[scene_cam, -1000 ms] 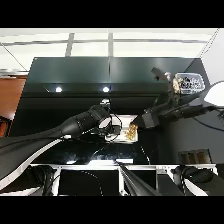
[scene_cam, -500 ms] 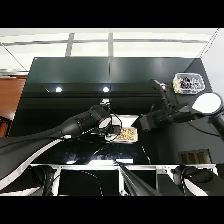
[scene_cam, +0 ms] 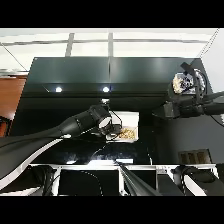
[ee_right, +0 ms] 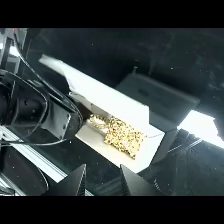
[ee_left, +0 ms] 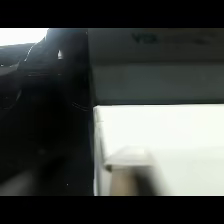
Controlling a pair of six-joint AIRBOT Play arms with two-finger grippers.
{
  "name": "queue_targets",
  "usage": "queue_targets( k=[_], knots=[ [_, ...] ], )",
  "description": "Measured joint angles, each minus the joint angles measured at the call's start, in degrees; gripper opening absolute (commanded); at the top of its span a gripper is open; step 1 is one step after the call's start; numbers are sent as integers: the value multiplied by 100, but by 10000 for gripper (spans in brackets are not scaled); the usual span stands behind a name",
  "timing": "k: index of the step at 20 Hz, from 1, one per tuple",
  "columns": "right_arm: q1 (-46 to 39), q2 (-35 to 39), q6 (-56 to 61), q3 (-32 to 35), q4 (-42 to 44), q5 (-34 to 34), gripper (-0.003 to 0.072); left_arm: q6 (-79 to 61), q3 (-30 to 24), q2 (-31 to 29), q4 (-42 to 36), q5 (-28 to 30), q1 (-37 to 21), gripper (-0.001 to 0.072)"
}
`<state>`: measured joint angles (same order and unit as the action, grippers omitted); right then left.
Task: Fold the box and place the chain.
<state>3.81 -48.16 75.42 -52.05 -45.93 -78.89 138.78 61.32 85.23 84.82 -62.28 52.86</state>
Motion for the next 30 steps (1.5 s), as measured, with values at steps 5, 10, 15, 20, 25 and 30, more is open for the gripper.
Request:
queue_targets(
  k=[5, 10, 15, 20, 25, 30],
  knots=[
    [-116, 81, 0, -24, -15, -116, 247, -413, 293, -326, 39, -313, -20, 659],
    [-142, 92, -52, -24, -55, -107, 247, -979, 284, -1161, 728, -916, -181, 659],
    [-142, 94, -83, -24, -140, -55, 248, -1491, -459, -2155, 1117, -1314, -1169, 659],
    [-142, 92, -74, -24, -116, -13, 248, -2835, -1652, -2785, -610, -15, -3080, 659],
    [-142, 92, -39, -24, -120, 9, 248, -7759, -2544, -2876, -4175, 627, -3585, 714],
    [-142, 94, -20, -24, -232, 109, 248, -11567, -2771, -2833, -4843, 1145, -2776, 718]
  ],
)
